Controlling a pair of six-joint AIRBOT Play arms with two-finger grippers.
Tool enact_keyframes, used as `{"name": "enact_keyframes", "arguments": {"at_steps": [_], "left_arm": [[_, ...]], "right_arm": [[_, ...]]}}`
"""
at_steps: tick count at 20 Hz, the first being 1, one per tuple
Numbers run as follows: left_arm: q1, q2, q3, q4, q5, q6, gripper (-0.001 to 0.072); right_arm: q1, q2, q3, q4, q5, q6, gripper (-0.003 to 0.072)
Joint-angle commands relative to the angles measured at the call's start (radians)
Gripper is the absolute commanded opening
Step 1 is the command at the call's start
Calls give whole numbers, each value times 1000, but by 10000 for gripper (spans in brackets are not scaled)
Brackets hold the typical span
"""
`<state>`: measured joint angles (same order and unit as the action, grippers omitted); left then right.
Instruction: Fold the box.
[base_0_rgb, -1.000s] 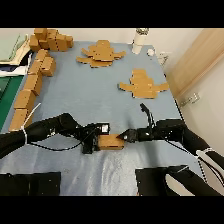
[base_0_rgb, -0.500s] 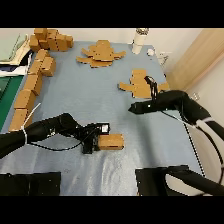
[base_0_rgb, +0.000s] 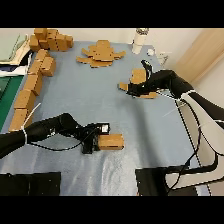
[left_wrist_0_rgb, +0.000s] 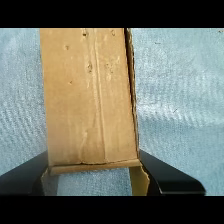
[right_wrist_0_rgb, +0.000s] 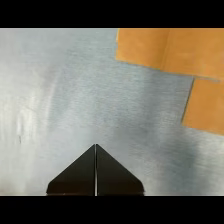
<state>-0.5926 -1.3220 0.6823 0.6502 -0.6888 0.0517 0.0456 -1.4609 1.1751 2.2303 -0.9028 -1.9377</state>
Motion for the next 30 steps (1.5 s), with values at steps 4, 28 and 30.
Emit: {"name": "enact_keyframes", "arguments": {"at_steps": [4,28,30], "left_arm": [[0,0,0,-11,18,0,291],[436,14,169,92,82,-525,291],[521,13,175,91,192,-553,291]], "right_arm": [[0,-21,23,26,-60,13,5],[0,-21,23,26,-60,13,5],[0,-21,23,25,-60,13,5]]}}
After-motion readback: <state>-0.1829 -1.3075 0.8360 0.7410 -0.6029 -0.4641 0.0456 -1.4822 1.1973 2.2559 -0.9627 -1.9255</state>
